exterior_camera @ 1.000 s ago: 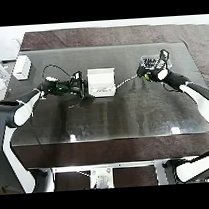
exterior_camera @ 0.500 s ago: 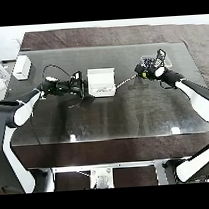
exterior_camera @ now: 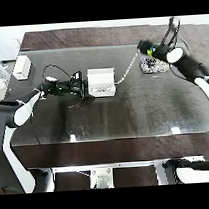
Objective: Fold the box and place the chain.
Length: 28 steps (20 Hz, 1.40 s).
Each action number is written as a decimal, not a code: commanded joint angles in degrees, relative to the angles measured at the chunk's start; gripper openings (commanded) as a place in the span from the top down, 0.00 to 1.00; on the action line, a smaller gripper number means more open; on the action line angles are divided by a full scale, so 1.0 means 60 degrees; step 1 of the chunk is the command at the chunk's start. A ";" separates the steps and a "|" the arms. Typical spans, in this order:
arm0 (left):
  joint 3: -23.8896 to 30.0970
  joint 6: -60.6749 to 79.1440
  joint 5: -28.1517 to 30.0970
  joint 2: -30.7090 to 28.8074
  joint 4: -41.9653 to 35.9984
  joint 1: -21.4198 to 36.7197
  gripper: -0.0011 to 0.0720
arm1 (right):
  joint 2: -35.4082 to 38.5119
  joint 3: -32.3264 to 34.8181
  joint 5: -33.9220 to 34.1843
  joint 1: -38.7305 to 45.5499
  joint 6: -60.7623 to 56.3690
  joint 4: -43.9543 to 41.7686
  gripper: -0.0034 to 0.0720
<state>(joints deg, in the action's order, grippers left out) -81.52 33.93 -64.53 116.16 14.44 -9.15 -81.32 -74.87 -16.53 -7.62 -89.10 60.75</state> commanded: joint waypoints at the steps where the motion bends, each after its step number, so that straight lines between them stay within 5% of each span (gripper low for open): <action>1: -0.0004 0.0000 0.0007 -0.0004 0.0004 0.0004 0.67 | 0.2160 -0.0051 0.0000 -0.1089 0.0718 0.0430 0.95; 5: 0.0000 0.0000 0.0007 -0.0004 0.0004 0.0004 0.67 | 0.3275 -0.0178 0.0004 -0.2535 0.0714 0.1293 0.95; 13: -0.0004 0.0000 0.0004 -0.0004 0.0004 0.0004 0.67 | 0.2714 -0.0346 0.0386 -0.5005 0.0743 0.1636 0.95; 28: -0.0004 0.0000 0.0004 -0.0004 0.0004 0.0004 0.67 | 0.0933 0.0503 0.0251 -0.4994 -0.0627 0.1636 0.95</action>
<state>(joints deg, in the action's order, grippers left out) -81.54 33.91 -64.51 116.16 14.46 -9.15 -75.16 -73.28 -14.83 -37.74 -92.07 70.57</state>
